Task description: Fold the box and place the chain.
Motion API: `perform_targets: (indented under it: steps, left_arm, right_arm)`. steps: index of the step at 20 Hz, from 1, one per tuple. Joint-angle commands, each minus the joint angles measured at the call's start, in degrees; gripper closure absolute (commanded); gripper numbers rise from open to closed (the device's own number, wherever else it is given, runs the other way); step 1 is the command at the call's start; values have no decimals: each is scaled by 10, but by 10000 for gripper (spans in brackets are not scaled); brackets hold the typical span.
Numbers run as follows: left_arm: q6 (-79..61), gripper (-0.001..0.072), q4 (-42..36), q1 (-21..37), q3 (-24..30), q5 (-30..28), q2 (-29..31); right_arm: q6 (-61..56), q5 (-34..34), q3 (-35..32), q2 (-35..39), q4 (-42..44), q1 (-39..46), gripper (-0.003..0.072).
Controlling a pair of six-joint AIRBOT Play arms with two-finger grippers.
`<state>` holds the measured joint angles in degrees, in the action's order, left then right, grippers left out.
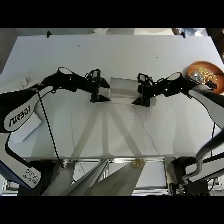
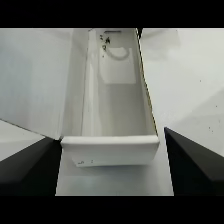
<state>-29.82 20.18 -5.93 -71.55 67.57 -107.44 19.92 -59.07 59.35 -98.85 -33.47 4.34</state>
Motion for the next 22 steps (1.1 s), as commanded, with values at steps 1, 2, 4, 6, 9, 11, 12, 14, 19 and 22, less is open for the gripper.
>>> perform_targets:
  steps: [1,2,4,6,9,11,12,14,19,22]
  left_arm:
    - [1,14,-9,-13,0,-17,-3]
    - [4,14,-9,-13,0,-21,-3]
    - [5,14,-9,-13,0,-22,-3]
    - [5,14,1,-17,0,-25,-2]
    - [14,15,20,-28,0,-43,0]
    - [24,15,21,-33,0,-59,1]
    - [29,16,24,-36,0,-66,1]
    - [39,17,30,-42,0,-81,2]
    - [44,282,35,-45,0,-89,3]
    - [44,430,35,-45,0,-89,3]
  right_arm:
    - [0,1,0,0,0,0,307]
    - [0,1,0,0,0,0,307]
    - [0,1,0,0,0,0,307]
    - [0,1,0,0,0,0,307]
    - [0,1,0,0,0,0,307]
    - [0,1,0,0,0,0,307]
    - [0,1,0,0,0,0,307]
    - [0,1,0,0,0,0,307]
    - [0,1,0,0,0,0,307]
    - [0,1,0,0,0,0,307]
